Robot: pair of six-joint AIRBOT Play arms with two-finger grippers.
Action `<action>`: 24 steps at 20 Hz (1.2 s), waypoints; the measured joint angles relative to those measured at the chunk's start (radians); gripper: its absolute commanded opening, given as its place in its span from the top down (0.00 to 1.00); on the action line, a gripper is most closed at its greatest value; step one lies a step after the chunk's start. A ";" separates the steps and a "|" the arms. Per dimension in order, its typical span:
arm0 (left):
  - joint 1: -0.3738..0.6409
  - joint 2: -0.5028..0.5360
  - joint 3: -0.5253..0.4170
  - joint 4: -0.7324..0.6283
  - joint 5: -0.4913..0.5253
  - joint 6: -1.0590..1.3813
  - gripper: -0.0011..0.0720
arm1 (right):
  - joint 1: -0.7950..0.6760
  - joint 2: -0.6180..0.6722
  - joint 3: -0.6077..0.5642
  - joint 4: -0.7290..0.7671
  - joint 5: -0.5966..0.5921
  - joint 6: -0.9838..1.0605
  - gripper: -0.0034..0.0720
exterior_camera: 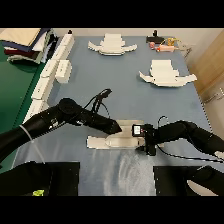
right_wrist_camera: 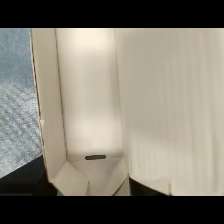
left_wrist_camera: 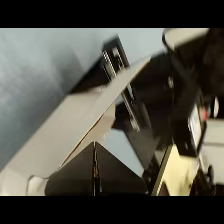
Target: Fold the box.
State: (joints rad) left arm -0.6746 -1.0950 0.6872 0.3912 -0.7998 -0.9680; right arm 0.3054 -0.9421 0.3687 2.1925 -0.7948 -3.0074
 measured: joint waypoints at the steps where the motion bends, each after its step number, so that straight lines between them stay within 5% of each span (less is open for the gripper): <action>1: 0.007 -0.020 0.008 -0.011 0.019 -0.011 0.96 | 0.000 0.000 0.000 0.000 0.000 0.000 0.26; 9: 0.032 -0.131 0.027 0.197 0.092 -0.282 0.96 | 0.000 0.000 0.000 0.000 0.001 0.000 0.26; 17: 0.032 -0.169 0.028 0.256 0.091 -0.352 0.96 | 0.000 0.000 0.000 0.000 0.002 0.000 0.26; 24: 0.040 -0.048 0.060 0.293 0.065 -0.231 0.97 | 0.000 0.000 0.000 0.000 0.002 -0.001 0.26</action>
